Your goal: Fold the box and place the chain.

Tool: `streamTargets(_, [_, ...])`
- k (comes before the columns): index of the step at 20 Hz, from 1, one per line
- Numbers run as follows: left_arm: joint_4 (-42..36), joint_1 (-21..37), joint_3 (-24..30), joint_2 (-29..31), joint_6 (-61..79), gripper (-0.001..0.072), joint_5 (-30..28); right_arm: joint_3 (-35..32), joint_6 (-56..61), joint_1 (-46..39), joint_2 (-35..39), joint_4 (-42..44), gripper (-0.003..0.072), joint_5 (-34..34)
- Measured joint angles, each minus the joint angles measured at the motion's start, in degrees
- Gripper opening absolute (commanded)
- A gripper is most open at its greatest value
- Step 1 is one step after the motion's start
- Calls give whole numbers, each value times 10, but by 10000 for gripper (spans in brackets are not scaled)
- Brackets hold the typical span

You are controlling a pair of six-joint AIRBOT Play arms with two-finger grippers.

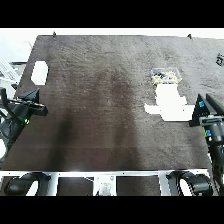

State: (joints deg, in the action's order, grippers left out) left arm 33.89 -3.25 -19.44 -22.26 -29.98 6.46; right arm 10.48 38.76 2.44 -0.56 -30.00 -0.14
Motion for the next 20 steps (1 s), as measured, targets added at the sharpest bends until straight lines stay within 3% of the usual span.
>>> streamTargets(3, [0, 0, 0, 0, 0, 19, 0, 34, -56, -75, -102, -5, 294, -3])
streamTargets(5, [0, 0, 0, 0, 0, 19, 0, 73, -92, -143, -183, -14, 295, -53])
streamTargets(10, [0, 0, 0, 0, 0, 19, 0, 209, -79, -362, -383, -47, 294, -310])
streamTargets(12, [0, 0, 0, 0, 0, 19, 0, 249, -56, -453, -426, -45, 355, -397])
streamTargets(14, [0, 0, 0, 0, 0, 19, 0, 278, -48, -521, -453, -34, 366, -447])
streamTargets(17, [0, 0, 0, 0, 0, 19, 0, 356, -37, -579, -529, -63, 378, -526])
streamTargets(20, [0, 0, 0, 0, 0, 19, 0, 479, -26, -600, -659, -102, 377, -638])
